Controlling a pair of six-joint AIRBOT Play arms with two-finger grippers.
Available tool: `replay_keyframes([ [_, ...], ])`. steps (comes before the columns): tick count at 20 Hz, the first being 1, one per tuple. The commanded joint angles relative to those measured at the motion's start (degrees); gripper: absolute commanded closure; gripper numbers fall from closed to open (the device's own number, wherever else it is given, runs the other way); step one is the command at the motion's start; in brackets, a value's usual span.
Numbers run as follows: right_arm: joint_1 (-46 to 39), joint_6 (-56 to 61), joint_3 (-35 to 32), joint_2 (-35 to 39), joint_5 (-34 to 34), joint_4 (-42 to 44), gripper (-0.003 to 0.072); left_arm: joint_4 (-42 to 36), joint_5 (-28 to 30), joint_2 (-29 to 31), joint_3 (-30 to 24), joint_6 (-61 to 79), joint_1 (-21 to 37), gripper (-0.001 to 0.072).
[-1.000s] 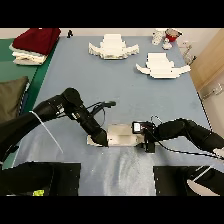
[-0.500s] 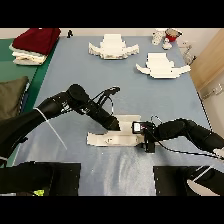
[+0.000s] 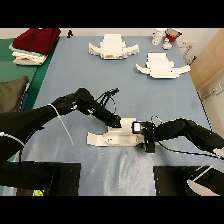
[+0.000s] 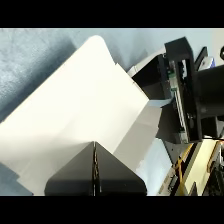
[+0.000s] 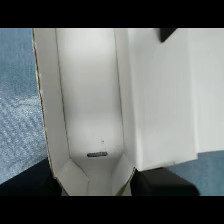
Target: Fold the box.
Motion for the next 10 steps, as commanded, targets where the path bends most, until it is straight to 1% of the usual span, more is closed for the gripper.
replay_keyframes([
  [1, -0.02, 0.02, 0.07, 0.04, 0.02, 0.02, 0.0251, -0.13, 0.94, -0.98, 0.04, 0.04, 0.04, 0.0692],
  [5, -0.02, 0.02, 0.07, 0.04, 0.02, 0.02, 0.0251, -0.02, 0.66, -0.9, 0.28, 0.59, 0.07, 0.0693],
  [8, -0.02, 0.02, 0.07, 0.04, 0.02, 0.02, 0.0251, 0.17, -2.32, 0.79, 2.05, 5.11, 0.07, 0.0692],
  [10, -0.02, 0.02, 0.07, 0.04, 0.02, 0.0, 0.0251, 2.21, -4.24, 3.28, 4.04, 6.71, 0.07, 0.0693],
])
